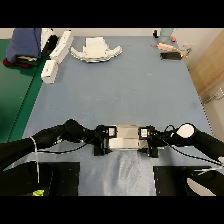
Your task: Fold the box.
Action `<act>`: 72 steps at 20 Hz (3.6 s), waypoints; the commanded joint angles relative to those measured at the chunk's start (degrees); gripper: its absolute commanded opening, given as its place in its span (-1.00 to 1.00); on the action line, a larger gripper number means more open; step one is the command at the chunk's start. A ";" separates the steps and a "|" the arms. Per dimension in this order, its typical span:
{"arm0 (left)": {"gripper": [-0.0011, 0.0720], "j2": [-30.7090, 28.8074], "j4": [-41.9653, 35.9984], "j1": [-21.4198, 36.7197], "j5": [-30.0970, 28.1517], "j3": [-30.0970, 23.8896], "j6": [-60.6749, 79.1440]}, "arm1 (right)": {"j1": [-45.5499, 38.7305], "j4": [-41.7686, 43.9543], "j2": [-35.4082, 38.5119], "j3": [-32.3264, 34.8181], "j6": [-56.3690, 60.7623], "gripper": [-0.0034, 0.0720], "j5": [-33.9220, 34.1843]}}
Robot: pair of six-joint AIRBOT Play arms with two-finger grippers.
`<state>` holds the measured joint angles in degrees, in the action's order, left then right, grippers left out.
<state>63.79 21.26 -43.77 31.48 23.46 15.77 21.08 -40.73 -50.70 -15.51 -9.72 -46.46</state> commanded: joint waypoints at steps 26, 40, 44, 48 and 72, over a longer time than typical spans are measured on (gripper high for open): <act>0.44 0.74 2.34 -0.90 -2.47 0.76 -5.29 | 0.02 0.02 0.04 -0.02 0.00 0.64 0.02; 0.44 0.74 2.34 -0.90 -2.47 0.76 -5.27 | -0.17 -6.95 4.90 -0.50 14.67 1.00 -5.20; 0.44 0.74 2.34 -0.90 -2.47 0.76 -5.27 | -0.17 -14.91 14.58 -0.50 22.99 1.00 -6.32; 0.44 0.74 2.34 -0.90 -2.47 0.76 -5.27 | -0.17 -18.34 24.41 -0.50 31.87 1.00 -8.70; 0.44 0.74 2.34 -0.90 -2.47 0.76 -5.27 | 0.07 26.84 5.03 -5.95 72.74 -0.82 0.81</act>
<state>64.51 23.57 -44.71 29.04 24.16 10.46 21.12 -17.69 -38.94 -18.57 70.37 -49.98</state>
